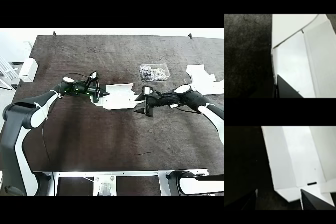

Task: Fold the box and place the chain.

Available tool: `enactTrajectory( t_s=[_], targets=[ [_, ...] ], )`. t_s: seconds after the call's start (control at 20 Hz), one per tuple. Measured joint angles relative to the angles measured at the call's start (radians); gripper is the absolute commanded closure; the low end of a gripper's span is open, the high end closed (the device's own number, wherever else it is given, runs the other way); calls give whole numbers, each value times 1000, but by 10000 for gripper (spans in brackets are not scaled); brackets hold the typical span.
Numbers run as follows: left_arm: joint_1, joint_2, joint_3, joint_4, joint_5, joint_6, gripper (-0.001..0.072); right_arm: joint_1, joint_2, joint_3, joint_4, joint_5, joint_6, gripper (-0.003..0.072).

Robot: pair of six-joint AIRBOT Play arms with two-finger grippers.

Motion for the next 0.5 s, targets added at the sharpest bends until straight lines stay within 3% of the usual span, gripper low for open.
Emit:
enactTrajectory(
  t_s=[0.5],
  targets=[
    [0,0,0,0,0,0,687,72,-34,-14,116,-227,-114,66]
  ],
)
